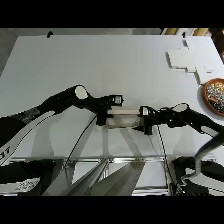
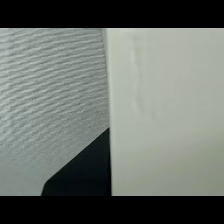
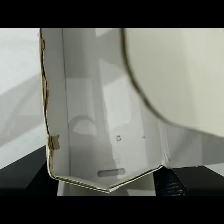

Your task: Fold the box and place the chain.

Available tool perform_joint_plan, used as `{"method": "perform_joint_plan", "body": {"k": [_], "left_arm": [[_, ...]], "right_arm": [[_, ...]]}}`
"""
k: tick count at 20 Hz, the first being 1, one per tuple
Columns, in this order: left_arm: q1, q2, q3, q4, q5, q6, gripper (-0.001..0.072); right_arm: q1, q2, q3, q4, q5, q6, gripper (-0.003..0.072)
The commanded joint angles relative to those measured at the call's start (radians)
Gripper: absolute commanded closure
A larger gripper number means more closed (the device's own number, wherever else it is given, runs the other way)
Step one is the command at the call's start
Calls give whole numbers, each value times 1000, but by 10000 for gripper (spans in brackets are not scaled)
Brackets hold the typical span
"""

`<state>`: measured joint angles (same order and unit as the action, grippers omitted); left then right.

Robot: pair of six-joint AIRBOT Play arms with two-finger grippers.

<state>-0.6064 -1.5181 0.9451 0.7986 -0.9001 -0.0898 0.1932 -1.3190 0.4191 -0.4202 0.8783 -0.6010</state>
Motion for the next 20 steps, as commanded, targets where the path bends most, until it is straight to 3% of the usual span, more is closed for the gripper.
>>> {"method": "perform_joint_plan", "body": {"k": [1, 3, 5, 8, 9, 17, 19, 20], "left_arm": [[0, 0, 0, 0, -21, -8, 699], [0, 1, 0, 0, -21, -8, 668], [2, 8, 0, 12, -16, -7, 435], [10, 39, 0, 60, -10, -9, 211], [15, 47, 1, 82, -11, -23, 177], [58, 169, 0, 458, -102, -456, 191], [57, 229, 1, 463, -114, -521, 264], [55, 263, 1, 463, -123, -541, 343]], "right_arm": [[0, 0, -1, 1, 0, 1, 271], [0, 0, -1, 1, 0, 1, 271], [0, 0, -1, 1, 0, 1, 271], [0, 0, -1, 1, 0, 1, 271], [0, 0, -1, 1, 0, 1, 271], [0, 0, -1, 1, 0, 1, 271], [0, 0, -1, 1, 0, 1, 271], [0, 0, -1, 1, 0, 1, 271]]}}
